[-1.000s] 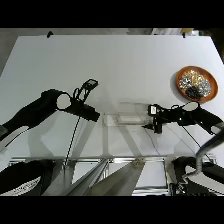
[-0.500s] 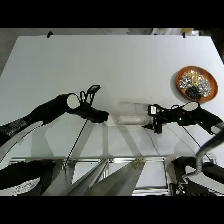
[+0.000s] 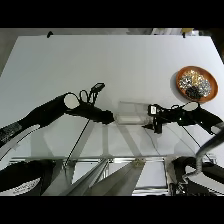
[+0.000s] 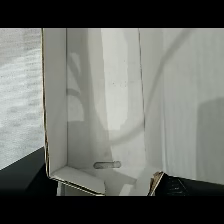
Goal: Fold the box and place the chain.
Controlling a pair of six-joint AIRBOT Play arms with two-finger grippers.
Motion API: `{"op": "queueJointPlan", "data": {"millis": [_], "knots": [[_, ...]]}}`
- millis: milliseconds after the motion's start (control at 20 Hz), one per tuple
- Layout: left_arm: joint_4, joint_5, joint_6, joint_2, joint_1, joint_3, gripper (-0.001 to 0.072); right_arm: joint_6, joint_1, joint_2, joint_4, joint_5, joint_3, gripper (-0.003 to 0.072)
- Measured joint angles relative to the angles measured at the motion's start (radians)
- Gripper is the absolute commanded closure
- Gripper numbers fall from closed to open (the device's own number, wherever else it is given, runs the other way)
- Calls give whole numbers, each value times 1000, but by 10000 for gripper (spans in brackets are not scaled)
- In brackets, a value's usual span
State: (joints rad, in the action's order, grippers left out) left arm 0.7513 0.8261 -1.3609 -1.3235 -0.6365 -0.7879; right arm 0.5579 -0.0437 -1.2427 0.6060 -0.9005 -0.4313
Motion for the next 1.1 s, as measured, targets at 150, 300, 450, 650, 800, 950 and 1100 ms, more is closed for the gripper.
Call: {"op": "queueJointPlan", "data": {"millis": [150,300,450,650,800,950,1100], "knots": [[5,-2,4,14,3,0,707,0,0,0,0,0,0,289],[99,2,-64,55,37,0,708,0,0,0,0,0,0,289],[239,31,-196,74,76,0,708,0,0,0,0,0,0,289],[258,45,-246,4,68,0,707,0,0,0,0,0,0,289],[229,39,-242,-60,39,0,706,0,0,0,0,0,0,289],[164,27,-201,-90,22,0,706,0,0,0,0,0,0,289],[123,19,-173,-97,11,0,702,0,0,0,0,0,0,289]]}}
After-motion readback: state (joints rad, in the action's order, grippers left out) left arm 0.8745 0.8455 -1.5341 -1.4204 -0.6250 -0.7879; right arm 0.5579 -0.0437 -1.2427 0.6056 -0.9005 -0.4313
